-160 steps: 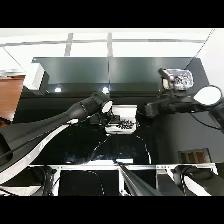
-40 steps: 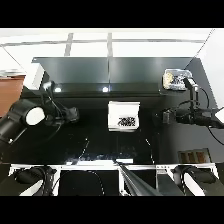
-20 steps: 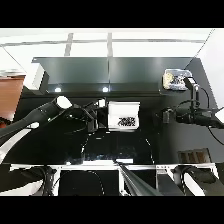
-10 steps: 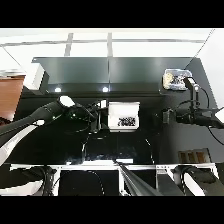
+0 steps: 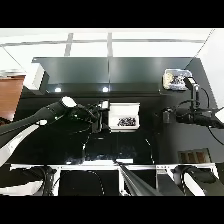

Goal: Fold the box and place the chain.

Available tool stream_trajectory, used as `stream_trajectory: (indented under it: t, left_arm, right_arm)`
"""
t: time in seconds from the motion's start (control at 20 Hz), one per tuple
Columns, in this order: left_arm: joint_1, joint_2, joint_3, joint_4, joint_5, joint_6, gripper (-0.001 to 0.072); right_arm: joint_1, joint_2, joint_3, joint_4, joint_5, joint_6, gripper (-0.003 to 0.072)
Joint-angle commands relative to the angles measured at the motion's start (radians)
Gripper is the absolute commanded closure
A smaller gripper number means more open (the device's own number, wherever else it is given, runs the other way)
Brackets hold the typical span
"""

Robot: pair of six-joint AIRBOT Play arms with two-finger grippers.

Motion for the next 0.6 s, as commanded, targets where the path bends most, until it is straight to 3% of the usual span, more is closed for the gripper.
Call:
stream_trajectory:
  t: [0.0,0.05,0.1,0.15,0.4,0.55]
  left_arm:
    - [0.0,-0.001,0.001,0.003,0.004,0.0,0.0317]
    - [0.0,-0.001,0.001,0.003,0.005,0.0,0.0317]
    - [0.0,-0.001,0.001,0.006,0.004,0.0,0.0317]
    - [0.0,-0.001,0.001,0.006,0.004,0.0,0.0317]
    - [0.0,-0.001,0.001,0.007,0.002,0.0,0.0316]
    - [0.0,-0.001,0.001,0.006,-0.004,0.0,0.0316]
  right_arm:
    - [0.028,-0.005,-0.029,0.072,-0.067,-0.009,0.0357]
    - [0.05,-0.013,-0.037,0.084,-0.138,-0.001,0.0229]
    - [0.07,-0.035,-0.034,0.114,-0.243,0.025,0.0029]
    - [0.077,-0.072,-0.017,0.174,-0.318,0.027,0.0029]
    - [0.107,-0.353,0.105,0.441,-0.378,-0.122,0.0036]
    - [0.167,-0.487,0.179,0.445,-0.278,-0.225,0.0035]
